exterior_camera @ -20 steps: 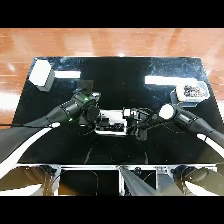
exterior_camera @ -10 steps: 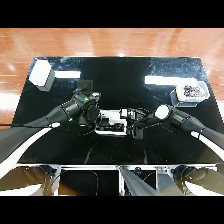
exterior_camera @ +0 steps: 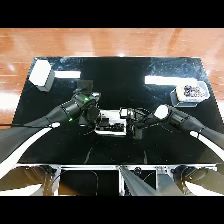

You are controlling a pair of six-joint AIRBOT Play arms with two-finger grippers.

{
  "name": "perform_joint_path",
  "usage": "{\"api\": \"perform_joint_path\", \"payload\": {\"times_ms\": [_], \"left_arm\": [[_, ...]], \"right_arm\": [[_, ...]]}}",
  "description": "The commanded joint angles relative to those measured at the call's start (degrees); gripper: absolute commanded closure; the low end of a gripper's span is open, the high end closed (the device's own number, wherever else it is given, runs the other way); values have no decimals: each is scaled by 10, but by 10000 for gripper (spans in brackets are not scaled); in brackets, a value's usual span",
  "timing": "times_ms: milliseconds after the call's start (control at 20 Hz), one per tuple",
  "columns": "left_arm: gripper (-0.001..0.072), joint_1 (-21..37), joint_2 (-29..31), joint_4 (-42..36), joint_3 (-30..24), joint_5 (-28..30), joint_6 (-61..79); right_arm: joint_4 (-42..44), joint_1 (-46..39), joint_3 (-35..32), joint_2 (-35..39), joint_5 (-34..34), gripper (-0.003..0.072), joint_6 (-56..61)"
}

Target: Fold the box and place the chain.

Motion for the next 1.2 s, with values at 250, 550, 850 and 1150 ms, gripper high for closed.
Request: {"api": "perform_joint_path", "payload": {"times_ms": [250,550,850,1150], "left_arm": [[690,0,0,0,0,9,0],[690,0,0,0,1,9,0],[690,0,0,0,1,9,0],[690,0,0,0,1,9,0]], "right_arm": [[-5,0,0,8,8,619,73],[-87,-1,0,77,25,647,180],[-91,-1,1,177,31,648,233],[-51,-1,62,224,127,648,294]]}}
